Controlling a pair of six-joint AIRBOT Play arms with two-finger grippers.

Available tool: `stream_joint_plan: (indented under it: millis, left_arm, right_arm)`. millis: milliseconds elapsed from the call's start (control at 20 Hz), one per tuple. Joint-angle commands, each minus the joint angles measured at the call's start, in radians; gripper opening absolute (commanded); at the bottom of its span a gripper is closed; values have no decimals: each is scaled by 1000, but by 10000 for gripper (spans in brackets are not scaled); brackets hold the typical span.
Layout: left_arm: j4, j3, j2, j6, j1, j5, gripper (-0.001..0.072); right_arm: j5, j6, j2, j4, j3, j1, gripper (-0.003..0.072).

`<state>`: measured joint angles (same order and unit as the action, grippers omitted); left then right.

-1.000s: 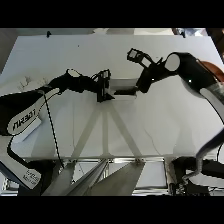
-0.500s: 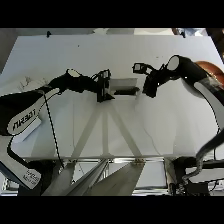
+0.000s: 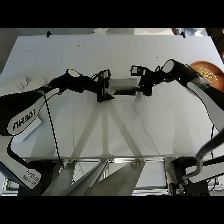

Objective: Fold the box and place the chain.

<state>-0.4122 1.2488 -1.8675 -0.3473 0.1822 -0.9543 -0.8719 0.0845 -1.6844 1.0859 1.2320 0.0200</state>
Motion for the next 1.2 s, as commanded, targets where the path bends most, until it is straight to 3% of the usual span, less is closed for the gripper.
stream_joint_plan:
  millis: [0, 150, 200, 300, 350, 700, 950, 1150]
  left_arm:
    - [0, 0, 1, 0, 0, 0, 280]
    - [0, 0, 1, 0, 0, 0, 280]
    - [0, 0, 1, 0, 0, 0, 280]
    - [0, 0, 1, 0, 0, 0, 280]
    - [0, 0, 1, 0, 0, 0, 280]
    - [0, 0, 1, 0, 0, 0, 280]
    - [0, 0, 1, 0, 0, 0, 280]
    - [0, 0, 1, 0, 0, 0, 280]
  right_arm:
    - [16, -15, -16, -10, 0, 0, 294]
    - [20, -12, -44, -10, 0, 0, 292]
    - [24, -5, -50, -9, 0, 0, 242]
    - [25, 9, -48, -8, 1, 0, 45]
    - [25, 24, -43, -6, 1, 0, 20]
    - [-42, 104, 112, 38, 1, 0, 19]
    - [-165, 127, 256, -66, 1, 14, 18]
    - [-151, 130, 252, -67, 1, 82, 19]
